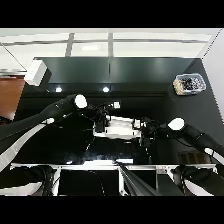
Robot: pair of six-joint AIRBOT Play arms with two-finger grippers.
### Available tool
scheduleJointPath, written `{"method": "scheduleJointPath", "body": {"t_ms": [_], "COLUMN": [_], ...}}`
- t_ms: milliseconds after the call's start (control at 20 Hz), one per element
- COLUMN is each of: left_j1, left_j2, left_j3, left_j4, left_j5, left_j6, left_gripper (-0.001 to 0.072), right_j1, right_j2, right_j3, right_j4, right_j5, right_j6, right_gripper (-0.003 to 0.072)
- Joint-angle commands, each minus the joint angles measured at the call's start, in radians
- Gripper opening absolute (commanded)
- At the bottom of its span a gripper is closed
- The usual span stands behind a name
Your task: Fold the box and place the chain.
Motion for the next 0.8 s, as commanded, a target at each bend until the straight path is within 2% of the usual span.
{"method": "scheduleJointPath", "body": {"t_ms": [0,50,100,250,450,500,550,600,700,750], "left_j1": [0.002,0.002,0.007,0.043,0.119,0.134,0.143,0.150,0.149,0.148], "left_j2": [0.039,0.068,0.095,0.178,0.248,0.257,0.261,0.262,0.264,0.266], "left_j3": [0.013,0.014,0.014,0.014,0.009,0.006,0.006,0.006,-0.005,-0.025], "left_j4": [0.068,0.105,0.138,0.228,0.247,0.247,0.246,0.237,0.158,0.065], "left_j5": [-0.018,-0.017,-0.024,-0.100,-0.304,-0.354,-0.403,-0.466,-0.545,-0.548], "left_j6": [0.002,-0.014,-0.043,-0.169,-0.350,-0.394,-0.435,-0.443,-0.446,-0.446], "left_gripper": [0.0399,0.0546,0.0588,0.0588,0.0580,0.0501,0.0285,0.0027,0.0027,0.0027], "right_j1": [0.001,0.001,0.001,0.001,0.001,0.001,0.001,0.001,0.001,0.001], "right_j2": [0.000,0.000,0.000,0.000,0.000,0.000,0.000,0.000,0.000,0.000], "right_j3": [0.000,0.000,0.000,0.001,0.003,0.006,0.009,0.012,0.018,0.018], "right_j4": [-0.002,-0.001,-0.001,-0.001,-0.002,-0.002,-0.003,-0.005,-0.009,-0.009], "right_j5": [-0.003,-0.003,-0.003,-0.003,-0.002,-0.003,-0.002,-0.002,-0.002,-0.002], "right_j6": [-0.014,-0.034,-0.045,-0.045,-0.045,-0.049,-0.059,-0.063,-0.066,-0.066], "right_gripper": [0.0412,0.0413,0.0412,0.0412,0.0413,0.0413,0.0413,0.0413,0.0416,0.0416]}}
